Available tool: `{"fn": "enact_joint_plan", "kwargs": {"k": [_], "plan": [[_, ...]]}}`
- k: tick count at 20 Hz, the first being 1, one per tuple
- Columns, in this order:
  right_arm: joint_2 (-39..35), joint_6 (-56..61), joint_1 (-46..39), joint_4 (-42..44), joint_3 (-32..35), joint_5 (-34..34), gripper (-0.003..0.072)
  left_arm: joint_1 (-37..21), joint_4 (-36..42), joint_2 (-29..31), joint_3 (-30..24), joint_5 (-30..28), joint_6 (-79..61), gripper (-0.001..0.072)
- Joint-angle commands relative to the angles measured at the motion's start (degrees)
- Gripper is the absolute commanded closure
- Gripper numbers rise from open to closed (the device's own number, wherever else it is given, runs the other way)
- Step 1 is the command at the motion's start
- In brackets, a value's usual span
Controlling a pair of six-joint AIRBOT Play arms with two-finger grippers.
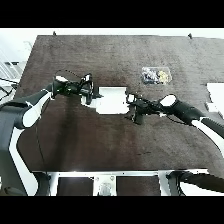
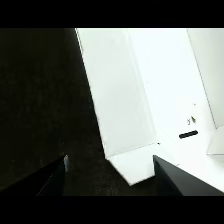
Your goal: Fold the box and place the chain.
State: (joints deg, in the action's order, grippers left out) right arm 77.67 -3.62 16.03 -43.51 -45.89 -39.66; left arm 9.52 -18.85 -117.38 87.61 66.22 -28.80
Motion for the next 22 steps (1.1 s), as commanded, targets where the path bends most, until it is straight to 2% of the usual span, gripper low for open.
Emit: {"fn": "enact_joint_plan", "kwargs": {"k": [1,9,12,22], "plan": [[2.1,-1.64,2.12,-0.68,0.17,4.72,0.007,0.02,0.0,-0.02,0.0,0.02,0.0,0.0688],[3.37,-1.9,2.47,1.53,-0.09,11.98,0.007,0.02,0.0,-0.02,0.0,0.02,0.0,0.0689],[3.41,-2.67,2.45,4.39,-1.51,12.0,0.007,0.02,0.0,-0.02,0.0,0.02,0.0,0.0689],[3.02,-2.97,-0.17,5.79,-5.29,11.61,0.007,0.02,0.0,-0.02,0.0,0.02,0.0,0.0689]]}}
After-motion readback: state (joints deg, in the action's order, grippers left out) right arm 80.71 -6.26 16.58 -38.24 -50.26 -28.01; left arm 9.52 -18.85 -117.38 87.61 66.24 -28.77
